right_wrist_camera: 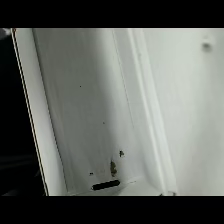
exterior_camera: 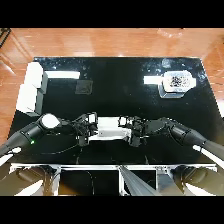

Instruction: Fold the box and place the chain.

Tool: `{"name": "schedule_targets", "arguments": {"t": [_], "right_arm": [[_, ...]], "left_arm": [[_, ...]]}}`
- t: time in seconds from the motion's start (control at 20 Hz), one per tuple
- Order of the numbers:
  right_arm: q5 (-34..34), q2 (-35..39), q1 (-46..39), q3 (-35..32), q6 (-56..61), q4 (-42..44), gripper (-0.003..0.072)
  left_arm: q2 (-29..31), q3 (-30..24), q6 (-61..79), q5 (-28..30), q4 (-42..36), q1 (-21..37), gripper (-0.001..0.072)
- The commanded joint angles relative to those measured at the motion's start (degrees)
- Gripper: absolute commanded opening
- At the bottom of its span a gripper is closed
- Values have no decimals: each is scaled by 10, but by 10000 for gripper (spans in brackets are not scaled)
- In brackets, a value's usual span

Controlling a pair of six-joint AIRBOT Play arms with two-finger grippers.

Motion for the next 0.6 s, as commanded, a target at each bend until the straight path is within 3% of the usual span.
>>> {"name": "schedule_targets", "arguments": {"t": [0.0, 0.2, 0.55], "right_arm": [[0, 0, 0, 0, 0, 0, 337], [0, 0, 0, 0, 0, 0, 338], [0, 0, 0, 0, 0, 0, 337]], "left_arm": [[-12, 0, 17, -1, -35, 0, 142], [-32, 0, 66, 4, -92, -4, 133], [-33, 0, 76, 13, -62, -16, 134]]}}
